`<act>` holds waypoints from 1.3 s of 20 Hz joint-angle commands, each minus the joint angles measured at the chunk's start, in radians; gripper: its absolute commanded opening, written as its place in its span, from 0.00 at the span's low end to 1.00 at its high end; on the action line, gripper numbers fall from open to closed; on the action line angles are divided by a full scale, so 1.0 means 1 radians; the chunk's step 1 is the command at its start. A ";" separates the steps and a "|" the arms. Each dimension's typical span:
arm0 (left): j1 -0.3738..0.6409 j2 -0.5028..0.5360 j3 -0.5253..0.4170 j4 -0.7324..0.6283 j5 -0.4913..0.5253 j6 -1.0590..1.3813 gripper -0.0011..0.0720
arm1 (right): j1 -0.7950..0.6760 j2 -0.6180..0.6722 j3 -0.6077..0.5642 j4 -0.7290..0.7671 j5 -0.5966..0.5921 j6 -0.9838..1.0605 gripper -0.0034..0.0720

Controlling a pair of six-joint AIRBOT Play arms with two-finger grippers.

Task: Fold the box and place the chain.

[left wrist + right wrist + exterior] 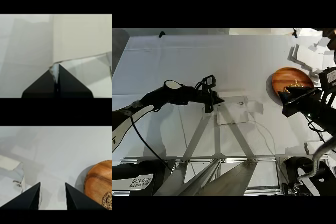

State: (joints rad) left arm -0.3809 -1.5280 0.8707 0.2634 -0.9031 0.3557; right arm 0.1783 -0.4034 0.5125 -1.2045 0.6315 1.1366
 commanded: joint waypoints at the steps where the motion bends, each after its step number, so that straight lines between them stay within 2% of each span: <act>1: 0.002 -0.047 0.000 -0.020 -0.064 0.045 0.01 | 0.000 0.000 0.000 0.000 0.000 0.001 0.49; 9: 0.071 -0.074 0.000 -0.001 -0.072 0.097 0.01 | 0.000 0.000 0.000 0.000 0.000 0.001 0.49; 16: 0.082 -0.106 0.000 -0.026 -0.224 0.146 0.01 | 0.000 0.000 0.000 0.000 0.000 0.001 0.49; 21: 0.082 -0.110 0.000 -0.003 -0.140 0.183 0.01 | 0.000 0.000 0.000 0.001 0.000 0.016 0.49; 26: 0.082 -0.123 0.002 -0.002 -0.134 0.219 0.01 | 0.000 0.000 0.000 0.001 -0.006 0.019 0.49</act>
State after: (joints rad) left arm -0.3000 -1.6428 0.8711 0.2581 -1.0458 0.5522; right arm 0.1787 -0.4034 0.5125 -1.2037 0.6296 1.1522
